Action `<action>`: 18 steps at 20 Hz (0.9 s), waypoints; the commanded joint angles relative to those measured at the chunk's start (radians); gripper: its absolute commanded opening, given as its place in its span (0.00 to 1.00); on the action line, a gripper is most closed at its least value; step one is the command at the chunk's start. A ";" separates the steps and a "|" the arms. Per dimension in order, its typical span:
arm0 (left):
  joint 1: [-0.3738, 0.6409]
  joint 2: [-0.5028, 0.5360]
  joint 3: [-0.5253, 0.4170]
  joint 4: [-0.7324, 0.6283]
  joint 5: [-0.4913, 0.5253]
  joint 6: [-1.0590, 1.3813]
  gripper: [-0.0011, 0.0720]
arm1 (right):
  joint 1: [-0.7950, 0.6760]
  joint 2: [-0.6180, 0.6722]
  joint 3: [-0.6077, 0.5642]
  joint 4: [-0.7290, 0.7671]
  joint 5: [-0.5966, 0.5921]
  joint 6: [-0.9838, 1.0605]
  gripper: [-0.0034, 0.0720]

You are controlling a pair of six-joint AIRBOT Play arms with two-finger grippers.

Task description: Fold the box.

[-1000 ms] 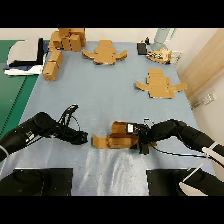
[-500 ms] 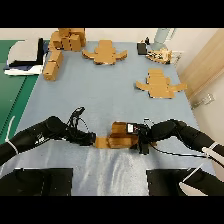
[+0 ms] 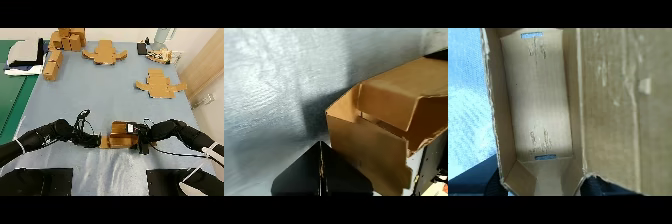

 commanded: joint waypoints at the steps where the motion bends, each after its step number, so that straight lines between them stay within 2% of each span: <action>1: -0.008 -0.002 0.053 0.003 -0.030 -0.006 0.03 | 0.000 0.000 0.001 0.000 0.000 0.000 0.66; 6: -0.006 -0.002 0.130 0.007 -0.100 -0.006 0.04 | 0.000 0.000 0.001 0.000 0.000 0.000 0.66; 7: -0.006 -0.002 0.137 0.007 -0.105 -0.006 0.32 | 0.000 0.000 0.001 0.000 0.000 0.000 0.66; 8: -0.006 -0.002 0.143 0.007 -0.113 -0.006 0.52 | 0.000 0.000 0.001 0.000 0.000 0.000 0.66; 18: -0.008 -0.003 0.166 -0.023 -0.141 -0.006 0.52 | 0.000 0.000 0.001 0.000 0.000 0.000 0.66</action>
